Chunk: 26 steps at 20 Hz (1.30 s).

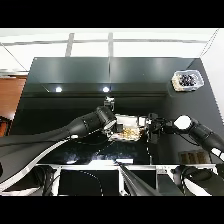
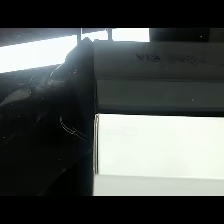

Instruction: Fold the box and place the chain.

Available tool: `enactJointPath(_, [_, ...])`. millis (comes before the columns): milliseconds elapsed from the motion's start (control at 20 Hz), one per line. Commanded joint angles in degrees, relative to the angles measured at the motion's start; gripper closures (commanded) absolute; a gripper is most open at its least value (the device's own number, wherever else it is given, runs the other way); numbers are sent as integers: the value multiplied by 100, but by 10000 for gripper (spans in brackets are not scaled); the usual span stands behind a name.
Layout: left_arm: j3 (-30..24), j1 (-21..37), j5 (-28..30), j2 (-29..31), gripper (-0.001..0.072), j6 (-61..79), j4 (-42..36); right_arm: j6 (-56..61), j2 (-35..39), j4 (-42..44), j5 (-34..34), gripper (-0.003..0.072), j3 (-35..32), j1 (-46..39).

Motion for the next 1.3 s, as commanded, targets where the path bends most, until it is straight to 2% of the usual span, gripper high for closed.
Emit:
enactJointPath(0, [0,2,17,-2,678,-4,0,361,59,-11,42,623,26,2])
enactJointPath(100, [0,2,17,-2,679,-2,0,1145,284,-227,46,625,133,-72])
enactJointPath(150, [0,2,17,-2,679,-4,0,1668,431,-426,72,674,210,-155])
enactJointPath(250, [0,2,17,-2,679,-4,0,2490,769,-807,232,673,350,-363])
enactJointPath(450, [0,2,17,-2,679,-4,0,3580,1305,-861,1488,673,835,-918])
enactJointPath(600, [0,2,17,-2,679,-4,0,4120,1467,-146,2837,671,1364,-1244])
enactJointPath(750, [0,2,17,-2,679,-2,0,4260,1517,1091,3716,671,1849,-1344])
enactJointPath(1000, [0,2,17,-2,679,-4,0,4367,1517,3187,3910,671,2083,-1325])
enactJointPath(1150, [0,2,17,-2,679,-2,0,4387,1515,3462,3910,671,2083,-1325])
enactJointPath(1250, [0,2,20,-2,679,-4,0,4489,1497,2839,3862,671,2079,-1311])
